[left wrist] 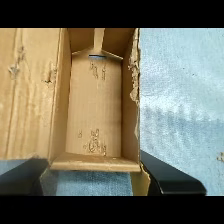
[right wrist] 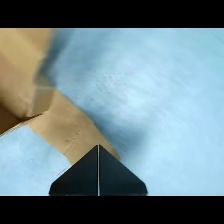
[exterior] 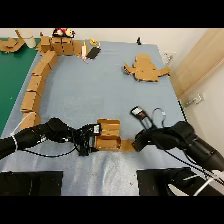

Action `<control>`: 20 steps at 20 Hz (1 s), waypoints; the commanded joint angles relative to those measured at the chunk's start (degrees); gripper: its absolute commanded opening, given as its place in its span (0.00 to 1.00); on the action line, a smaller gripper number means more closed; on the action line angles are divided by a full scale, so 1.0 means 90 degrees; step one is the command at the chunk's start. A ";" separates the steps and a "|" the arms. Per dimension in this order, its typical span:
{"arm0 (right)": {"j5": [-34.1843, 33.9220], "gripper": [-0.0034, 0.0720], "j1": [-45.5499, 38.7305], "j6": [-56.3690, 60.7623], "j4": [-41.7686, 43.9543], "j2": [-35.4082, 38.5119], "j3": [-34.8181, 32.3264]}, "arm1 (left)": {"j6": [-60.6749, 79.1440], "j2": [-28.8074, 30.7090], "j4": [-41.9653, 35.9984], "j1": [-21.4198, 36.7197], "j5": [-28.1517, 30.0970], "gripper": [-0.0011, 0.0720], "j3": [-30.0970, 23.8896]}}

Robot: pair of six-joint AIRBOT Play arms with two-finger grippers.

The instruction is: Fold the box.

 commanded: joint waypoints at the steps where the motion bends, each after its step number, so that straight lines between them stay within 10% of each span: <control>1: -0.0561 0.05 -0.0746 0.2205 -0.0355 0.0724 0.0002 | 0.0002 0.0002 0.0005 0.0002 0.0002 0.83 0.0000; 20: 0.0646 0.05 -0.1103 0.1253 0.2562 -0.0750 -0.0911 | 0.0002 0.0002 0.0005 0.0002 0.0005 0.83 0.0000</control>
